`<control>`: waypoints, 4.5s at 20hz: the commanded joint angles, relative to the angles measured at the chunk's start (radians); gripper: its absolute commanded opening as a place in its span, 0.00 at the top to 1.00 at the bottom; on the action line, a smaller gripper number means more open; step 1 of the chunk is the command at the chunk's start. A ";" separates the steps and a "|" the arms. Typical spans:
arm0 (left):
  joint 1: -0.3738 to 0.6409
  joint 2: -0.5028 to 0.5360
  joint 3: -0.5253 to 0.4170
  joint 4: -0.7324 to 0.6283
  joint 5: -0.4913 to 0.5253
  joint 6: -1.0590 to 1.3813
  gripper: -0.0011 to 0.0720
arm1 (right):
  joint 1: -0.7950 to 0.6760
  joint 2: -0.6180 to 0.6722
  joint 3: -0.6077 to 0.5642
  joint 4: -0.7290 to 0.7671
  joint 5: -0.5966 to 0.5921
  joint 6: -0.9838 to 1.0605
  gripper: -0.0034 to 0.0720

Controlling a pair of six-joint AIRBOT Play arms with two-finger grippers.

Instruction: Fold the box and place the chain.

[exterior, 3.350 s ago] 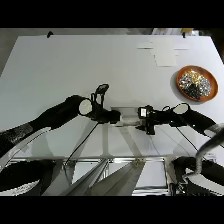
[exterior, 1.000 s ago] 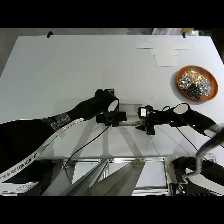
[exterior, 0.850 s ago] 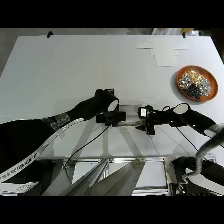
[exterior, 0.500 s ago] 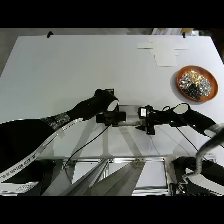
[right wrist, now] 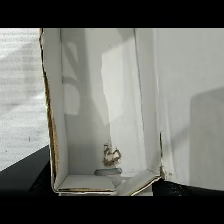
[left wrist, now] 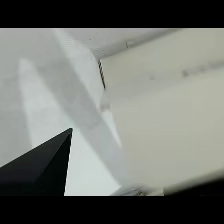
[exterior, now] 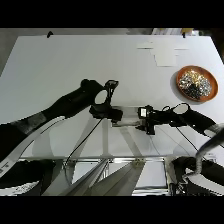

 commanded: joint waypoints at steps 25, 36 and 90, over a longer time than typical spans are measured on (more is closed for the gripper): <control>0.316 0.050 -0.593 -1.056 0.511 2.504 0.03 | 0.001 0.000 0.000 0.000 0.001 0.000 0.60; 0.257 0.048 -0.592 -1.101 0.505 2.528 0.03 | 0.001 0.000 0.000 0.000 0.001 0.000 0.60; 0.274 0.002 -0.593 -1.168 0.479 2.567 0.02 | 0.001 0.000 0.000 0.000 0.001 0.000 0.60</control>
